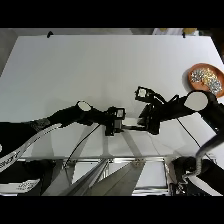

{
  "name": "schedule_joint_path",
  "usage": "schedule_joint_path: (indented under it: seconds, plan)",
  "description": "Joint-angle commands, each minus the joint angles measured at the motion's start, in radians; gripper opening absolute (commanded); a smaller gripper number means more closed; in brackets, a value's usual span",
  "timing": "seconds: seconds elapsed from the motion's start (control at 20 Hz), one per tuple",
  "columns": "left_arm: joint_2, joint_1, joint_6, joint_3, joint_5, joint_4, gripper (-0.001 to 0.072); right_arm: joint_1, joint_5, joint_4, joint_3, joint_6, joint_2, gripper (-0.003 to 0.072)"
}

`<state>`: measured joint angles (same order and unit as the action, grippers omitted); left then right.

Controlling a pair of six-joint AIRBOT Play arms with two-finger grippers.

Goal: Fold the box and place the chain.

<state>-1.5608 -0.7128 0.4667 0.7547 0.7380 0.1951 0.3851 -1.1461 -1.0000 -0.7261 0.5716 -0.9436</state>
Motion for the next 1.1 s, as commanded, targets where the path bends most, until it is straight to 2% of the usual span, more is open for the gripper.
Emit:
schedule_joint_path:
  seconds: [0.0, 0.15, 0.3, 0.4, 0.6, 1.05]
  plan:
    - [0.000, 0.000, 0.000, 0.001, 0.000, 0.000, 0.0233, 0.000, 0.016, -0.035, 0.036, -0.005, 0.011, 0.0301]
    - [0.000, 0.000, 0.000, 0.001, 0.000, 0.000, 0.0232, 0.020, 0.013, -0.066, 0.050, -0.004, 0.013, 0.0300]
    - [0.000, 0.000, 0.000, 0.001, 0.000, 0.000, 0.0233, 0.076, 0.032, -0.178, 0.050, 0.046, 0.013, 0.0288]
    - [0.000, 0.000, 0.000, 0.001, 0.000, 0.000, 0.0233, 0.078, 0.076, -0.232, 0.050, 0.121, 0.013, 0.0245]
    - [0.000, 0.000, 0.000, 0.001, 0.000, 0.000, 0.0232, 0.078, 0.081, -0.233, 0.050, 0.132, 0.013, 0.0168]
    - [0.000, 0.000, 0.000, 0.001, 0.000, 0.000, 0.0233, 0.078, 0.095, -0.222, 0.092, 0.138, 0.013, 0.0169]
